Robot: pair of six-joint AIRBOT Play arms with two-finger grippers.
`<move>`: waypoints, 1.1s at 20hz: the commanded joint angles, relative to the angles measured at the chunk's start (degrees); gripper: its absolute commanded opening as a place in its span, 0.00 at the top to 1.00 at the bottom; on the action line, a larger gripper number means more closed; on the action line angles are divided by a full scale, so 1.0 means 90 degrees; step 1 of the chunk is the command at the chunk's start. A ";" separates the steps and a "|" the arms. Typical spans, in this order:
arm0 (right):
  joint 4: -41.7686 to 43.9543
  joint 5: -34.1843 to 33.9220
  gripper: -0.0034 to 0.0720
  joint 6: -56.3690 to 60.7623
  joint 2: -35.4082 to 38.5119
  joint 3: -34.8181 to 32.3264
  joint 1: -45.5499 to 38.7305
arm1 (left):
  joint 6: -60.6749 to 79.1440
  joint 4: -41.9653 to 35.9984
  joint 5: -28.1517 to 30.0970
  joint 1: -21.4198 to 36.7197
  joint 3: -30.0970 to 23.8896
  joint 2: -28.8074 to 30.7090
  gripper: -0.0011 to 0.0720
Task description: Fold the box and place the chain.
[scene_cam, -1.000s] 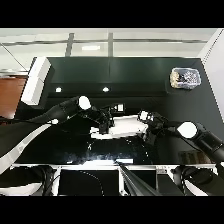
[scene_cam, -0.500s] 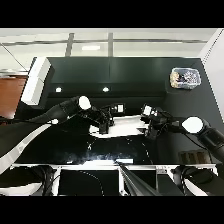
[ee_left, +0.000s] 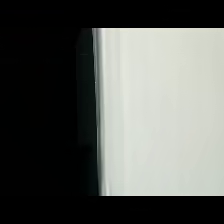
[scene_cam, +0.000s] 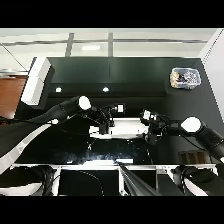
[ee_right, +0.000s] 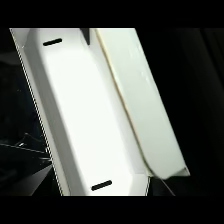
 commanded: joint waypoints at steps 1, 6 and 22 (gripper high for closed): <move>0.0622 -0.0083 0.02 -0.0573 -0.0134 -0.0085 0.0022 | -0.0007 0.0005 0.0015 0.0002 0.0000 0.0000 0.94; 0.0743 -0.0073 0.02 -0.1044 -0.0243 -0.0087 0.0248 | -0.0007 0.0138 0.0012 0.0002 0.0000 0.0000 0.94; 0.0452 -0.0459 0.02 -0.1462 -0.0741 -0.0262 0.0478 | -0.0053 0.0138 -0.0019 0.0002 0.0000 0.0000 0.94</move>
